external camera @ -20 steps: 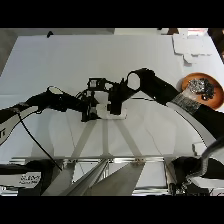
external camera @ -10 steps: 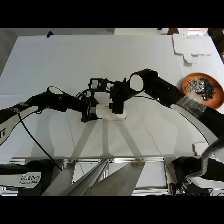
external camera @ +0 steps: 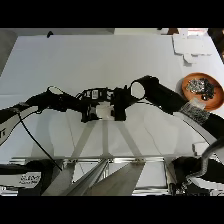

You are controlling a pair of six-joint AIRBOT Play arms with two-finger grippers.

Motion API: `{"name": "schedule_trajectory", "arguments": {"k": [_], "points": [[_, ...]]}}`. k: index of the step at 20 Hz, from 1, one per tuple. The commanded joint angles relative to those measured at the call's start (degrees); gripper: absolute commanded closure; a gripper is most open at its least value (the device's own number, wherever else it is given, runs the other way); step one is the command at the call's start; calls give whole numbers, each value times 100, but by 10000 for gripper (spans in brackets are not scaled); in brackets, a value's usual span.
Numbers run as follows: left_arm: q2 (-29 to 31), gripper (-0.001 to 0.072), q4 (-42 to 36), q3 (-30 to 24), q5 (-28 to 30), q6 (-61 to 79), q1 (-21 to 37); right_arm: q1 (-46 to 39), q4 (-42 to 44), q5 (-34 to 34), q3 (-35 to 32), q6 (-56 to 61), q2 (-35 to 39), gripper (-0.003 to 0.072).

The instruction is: Fold the box and place the chain.

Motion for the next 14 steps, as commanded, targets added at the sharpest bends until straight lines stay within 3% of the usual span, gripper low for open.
{"name": "schedule_trajectory", "arguments": {"k": [1,4,6,10,14], "points": [[0,315,0,0,2,-2,2,42,-114,-516,-144,-101,13,216],[0,315,2,0,4,-2,2,39,-234,-691,-144,-94,24,231],[0,315,0,0,4,-2,2,39,-243,-686,-144,-94,24,290],[0,315,0,0,4,-2,2,39,-243,-686,-144,-94,24,296],[0,315,2,0,4,-2,2,39,-238,-621,-168,-94,22,349]]}}
